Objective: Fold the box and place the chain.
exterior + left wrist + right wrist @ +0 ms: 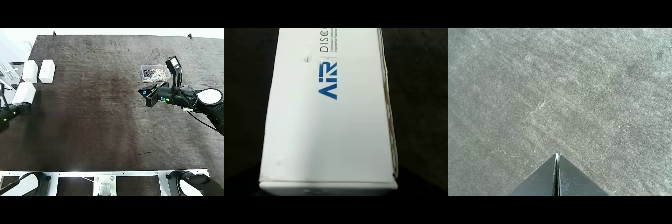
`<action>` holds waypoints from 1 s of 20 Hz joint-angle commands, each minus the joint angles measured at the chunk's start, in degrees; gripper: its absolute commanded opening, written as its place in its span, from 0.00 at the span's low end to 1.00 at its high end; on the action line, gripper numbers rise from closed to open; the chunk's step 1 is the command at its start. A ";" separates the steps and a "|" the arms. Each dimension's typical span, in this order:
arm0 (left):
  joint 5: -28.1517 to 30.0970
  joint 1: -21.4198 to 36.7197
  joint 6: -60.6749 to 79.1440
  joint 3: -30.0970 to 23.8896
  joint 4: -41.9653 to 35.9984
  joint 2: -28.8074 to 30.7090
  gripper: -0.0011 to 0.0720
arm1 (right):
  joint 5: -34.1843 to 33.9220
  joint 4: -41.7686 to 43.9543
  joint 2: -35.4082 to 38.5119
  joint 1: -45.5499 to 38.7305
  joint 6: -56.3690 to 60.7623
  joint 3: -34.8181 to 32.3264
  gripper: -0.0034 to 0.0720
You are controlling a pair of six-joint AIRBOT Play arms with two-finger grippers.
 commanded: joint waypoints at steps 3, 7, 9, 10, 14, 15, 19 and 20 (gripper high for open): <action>-2.84 0.46 7.39 2.29 0.33 -5.38 0.04 | -0.24 0.17 -0.07 0.02 -0.07 -0.50 0.05; 1.29 0.44 6.91 3.23 -0.20 -5.38 0.04 | -0.31 0.17 -0.09 0.02 -0.26 -1.66 0.05; 3.85 0.46 6.95 3.37 -1.90 -5.40 0.04 | -0.35 0.20 -0.09 0.02 -0.26 -1.90 0.05; 4.42 0.44 6.93 3.41 -1.92 -5.75 0.04 | -0.35 0.24 -0.09 0.02 -0.26 -1.88 0.05; 3.08 0.44 7.06 4.20 -1.60 -7.26 0.04 | -0.74 0.26 -0.09 0.04 -0.22 -1.88 0.06; 2.60 0.44 6.99 4.70 -1.46 -7.26 0.04 | -0.74 0.26 -0.07 0.04 -0.20 -1.88 0.06; 3.61 0.44 6.38 4.76 -1.36 -7.19 0.80 | -0.72 0.28 -0.07 0.04 -0.20 -1.88 0.38; 3.87 0.44 6.40 4.76 -0.92 -7.19 0.93 | -0.72 0.63 -0.07 0.04 -0.20 -1.88 0.44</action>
